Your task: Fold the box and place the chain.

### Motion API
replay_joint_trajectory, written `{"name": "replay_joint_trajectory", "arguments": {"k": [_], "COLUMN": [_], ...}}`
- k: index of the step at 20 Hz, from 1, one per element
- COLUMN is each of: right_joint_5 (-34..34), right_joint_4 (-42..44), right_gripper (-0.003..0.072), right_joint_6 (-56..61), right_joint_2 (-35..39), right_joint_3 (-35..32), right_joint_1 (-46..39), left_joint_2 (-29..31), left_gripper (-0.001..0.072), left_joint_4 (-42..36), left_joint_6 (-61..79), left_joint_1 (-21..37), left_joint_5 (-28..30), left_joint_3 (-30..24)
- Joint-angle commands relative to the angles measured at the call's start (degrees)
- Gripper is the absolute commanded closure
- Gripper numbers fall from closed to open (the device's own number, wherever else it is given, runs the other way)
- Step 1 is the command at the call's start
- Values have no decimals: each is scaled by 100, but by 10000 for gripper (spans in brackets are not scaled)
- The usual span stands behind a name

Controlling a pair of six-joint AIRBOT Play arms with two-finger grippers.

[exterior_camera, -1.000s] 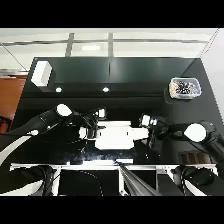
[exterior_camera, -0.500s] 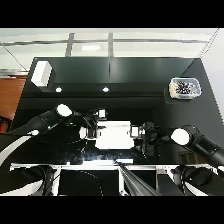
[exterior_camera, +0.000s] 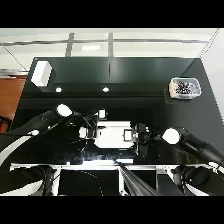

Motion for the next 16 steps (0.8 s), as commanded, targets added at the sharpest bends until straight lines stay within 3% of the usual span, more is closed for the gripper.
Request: {"name": "replay_joint_trajectory", "arguments": {"k": [1,9,16], "right_joint_5": [-236,-229,-72], "right_joint_4": [70,-116,859], "right_gripper": [32,32,32], "right_joint_6": [286,105,-664], "right_joint_2": [42,227,-101], "right_joint_3": [107,404,420], "right_joint_1": [125,-719,-756], "left_joint_2": [-4,-2,-2], "left_gripper": [681,681,682], "left_joint_4": [-4,-2,0], "left_joint_6": [-11,-11,-11], "left_joint_1": [-2,-2,-2], "left_joint_5": [-11,-111,-111], "left_joint_3": [-4,-4,-4]}}
